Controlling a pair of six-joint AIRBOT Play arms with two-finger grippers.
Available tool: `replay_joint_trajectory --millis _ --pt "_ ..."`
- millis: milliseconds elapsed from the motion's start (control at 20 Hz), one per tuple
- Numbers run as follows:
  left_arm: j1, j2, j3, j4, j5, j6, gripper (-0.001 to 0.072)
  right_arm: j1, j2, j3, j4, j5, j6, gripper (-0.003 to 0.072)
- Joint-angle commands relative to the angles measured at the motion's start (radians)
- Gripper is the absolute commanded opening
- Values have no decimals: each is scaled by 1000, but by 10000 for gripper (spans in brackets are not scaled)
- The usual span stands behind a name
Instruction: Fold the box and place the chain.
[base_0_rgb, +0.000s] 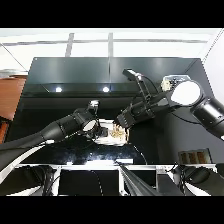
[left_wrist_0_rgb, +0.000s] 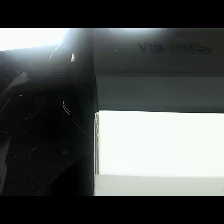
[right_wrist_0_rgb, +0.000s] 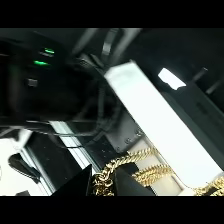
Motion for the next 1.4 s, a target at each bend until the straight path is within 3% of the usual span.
replay_joint_trajectory --millis 0,200,350,500,650,700,750,1050,1150,1300,1350 --pt "0 1 1 0 5 0 33 -5 -5 -19 -23 19 -2 490" --pt "0 1 1 0 4 0 33 -150 32 -19 -111 151 0 501" --pt "0 1 1 0 5 0 32 -312 57 -21 -392 145 101 501" --pt "0 1 1 0 5 0 32 -425 50 -91 -671 -41 302 503" --pt "0 1 1 0 5 0 33 -480 -24 -162 -684 -216 343 507" --pt "0 1 1 0 5 1 32 -482 -66 -162 -698 -251 347 668" --pt "0 1 1 0 4 0 32 -486 -111 -161 -698 -287 349 713" --pt "0 1 1 -1 -19 0 32 -502 -267 -161 -703 -510 562 702" --pt "0 1 1 -1 -19 0 32 -502 -294 -158 -692 -589 603 593" --pt "0 1 1 0 -18 0 32 -501 -352 -120 -690 -605 631 587" --pt "0 1 1 0 -18 0 32 -500 -369 -107 -676 -605 631 493"
